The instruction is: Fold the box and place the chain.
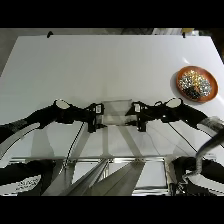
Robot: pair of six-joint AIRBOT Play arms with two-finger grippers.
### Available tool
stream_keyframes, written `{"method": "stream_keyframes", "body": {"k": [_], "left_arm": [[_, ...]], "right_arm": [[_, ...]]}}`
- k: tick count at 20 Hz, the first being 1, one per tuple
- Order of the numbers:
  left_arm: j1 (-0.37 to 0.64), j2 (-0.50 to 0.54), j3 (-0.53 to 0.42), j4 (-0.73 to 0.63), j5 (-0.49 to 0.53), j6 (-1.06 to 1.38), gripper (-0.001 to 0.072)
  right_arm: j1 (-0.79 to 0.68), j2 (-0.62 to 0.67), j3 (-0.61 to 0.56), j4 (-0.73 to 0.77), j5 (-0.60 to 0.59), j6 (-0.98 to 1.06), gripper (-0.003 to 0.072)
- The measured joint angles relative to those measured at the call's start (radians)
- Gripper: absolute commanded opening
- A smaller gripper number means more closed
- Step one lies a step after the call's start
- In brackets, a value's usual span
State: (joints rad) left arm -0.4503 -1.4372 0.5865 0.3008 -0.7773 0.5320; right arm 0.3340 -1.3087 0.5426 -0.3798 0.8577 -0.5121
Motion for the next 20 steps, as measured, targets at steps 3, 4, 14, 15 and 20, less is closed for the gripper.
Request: {"method": "stream_keyframes", "body": {"k": [3, 4, 14, 15, 20], "left_arm": [[0.0, 0.0, 0.0, -0.002, 0.002, 0.0, 0.0311], [0.0, 0.0, 0.0, -0.002, 0.002, 0.0, 0.0311], [0.0, 0.0, 0.0, -0.002, 0.005, -0.001, 0.0311], [0.0, 0.0, 0.0, -0.002, 0.004, -0.001, 0.0311], [0.0, 0.0, 0.0, -0.001, 0.003, -0.001, 0.0311]], "right_arm": [[0.001, 0.02, 0.0, -0.121, -0.005, 0.095, 0.003], [0.001, 0.032, 0.0, -0.172, -0.007, 0.139, 0.003], [-0.111, 0.264, 0.0, -0.36, -0.02, 0.75, 0.0016], [-0.136, 0.288, 0.0, -0.356, -0.029, 0.808, 0.0016], [-0.278, 0.317, 0.0, -0.415, -0.049, 1.168, 0.0016]]}}
